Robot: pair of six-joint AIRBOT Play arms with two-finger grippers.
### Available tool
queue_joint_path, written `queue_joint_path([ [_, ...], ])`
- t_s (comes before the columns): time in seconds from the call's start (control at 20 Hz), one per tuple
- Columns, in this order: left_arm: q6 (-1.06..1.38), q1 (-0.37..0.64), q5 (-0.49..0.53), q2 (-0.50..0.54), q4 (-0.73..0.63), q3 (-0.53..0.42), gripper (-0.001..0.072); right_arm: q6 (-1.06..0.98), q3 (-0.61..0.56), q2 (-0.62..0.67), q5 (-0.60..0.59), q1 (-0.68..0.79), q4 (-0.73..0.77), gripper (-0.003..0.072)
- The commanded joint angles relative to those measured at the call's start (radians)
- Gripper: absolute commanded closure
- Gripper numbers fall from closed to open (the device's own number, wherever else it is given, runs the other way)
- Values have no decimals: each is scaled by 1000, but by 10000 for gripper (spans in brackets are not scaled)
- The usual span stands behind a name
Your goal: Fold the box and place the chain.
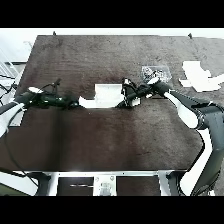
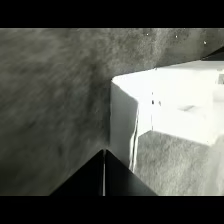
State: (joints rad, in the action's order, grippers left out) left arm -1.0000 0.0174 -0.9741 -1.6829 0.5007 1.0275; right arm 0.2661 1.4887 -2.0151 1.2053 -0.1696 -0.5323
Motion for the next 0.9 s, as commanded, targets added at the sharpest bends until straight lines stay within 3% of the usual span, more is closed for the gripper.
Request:
queue_joint_path([
  [0.0, -36, -70, 42, -63, -13, 48, 696, 0, 0, 0, 0, -1, 0, 103],
  [0.2, -41, -109, 63, -83, -35, 76, 695, 0, 0, 0, 0, -1, 0, 104],
  [0.45, -13, -111, 6, -82, -42, 143, 689, 0, 0, 0, 0, -1, 0, 103],
  [0.55, -11, -111, -20, -82, -67, 165, 452, 0, 0, 0, 0, -1, 0, 103],
  [0.85, 11, -111, -88, -80, -121, 175, 452, 0, 0, 0, 0, -1, 0, 103],
])
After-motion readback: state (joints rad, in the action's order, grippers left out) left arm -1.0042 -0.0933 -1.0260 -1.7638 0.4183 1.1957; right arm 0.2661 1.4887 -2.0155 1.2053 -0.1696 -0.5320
